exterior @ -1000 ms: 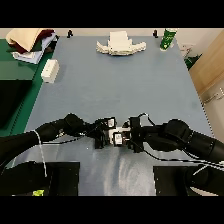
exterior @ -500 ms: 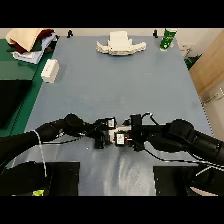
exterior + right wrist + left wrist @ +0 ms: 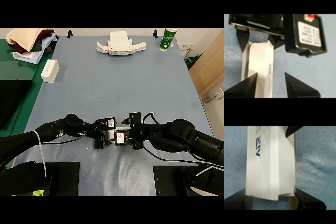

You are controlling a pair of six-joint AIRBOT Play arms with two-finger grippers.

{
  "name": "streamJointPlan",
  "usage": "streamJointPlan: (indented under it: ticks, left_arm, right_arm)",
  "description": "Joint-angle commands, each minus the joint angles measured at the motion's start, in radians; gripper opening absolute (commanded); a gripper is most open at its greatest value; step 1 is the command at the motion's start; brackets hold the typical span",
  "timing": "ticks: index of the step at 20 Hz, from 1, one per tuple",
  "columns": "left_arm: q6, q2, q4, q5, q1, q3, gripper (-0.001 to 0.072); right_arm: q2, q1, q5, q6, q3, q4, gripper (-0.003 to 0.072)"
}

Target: Fold the box.

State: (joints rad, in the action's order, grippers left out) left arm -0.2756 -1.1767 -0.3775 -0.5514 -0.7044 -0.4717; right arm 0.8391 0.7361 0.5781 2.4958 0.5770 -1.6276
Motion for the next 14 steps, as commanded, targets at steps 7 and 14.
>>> streamJointPlan:
  ticks: [7, 14]
  left_arm:
    - [0.0, 0.0, 0.0, 0.0, 0.0, -0.001, 0.0508]
    - [0.0, 0.0, 0.0, -0.001, 0.0, -0.001, 0.0508]
  right_arm:
    - [0.047, 0.002, 0.001, -0.009, 0.0, -0.038, 0.0218]
    - [0.047, 0.012, 0.062, -0.008, -0.003, -0.1, 0.0219]
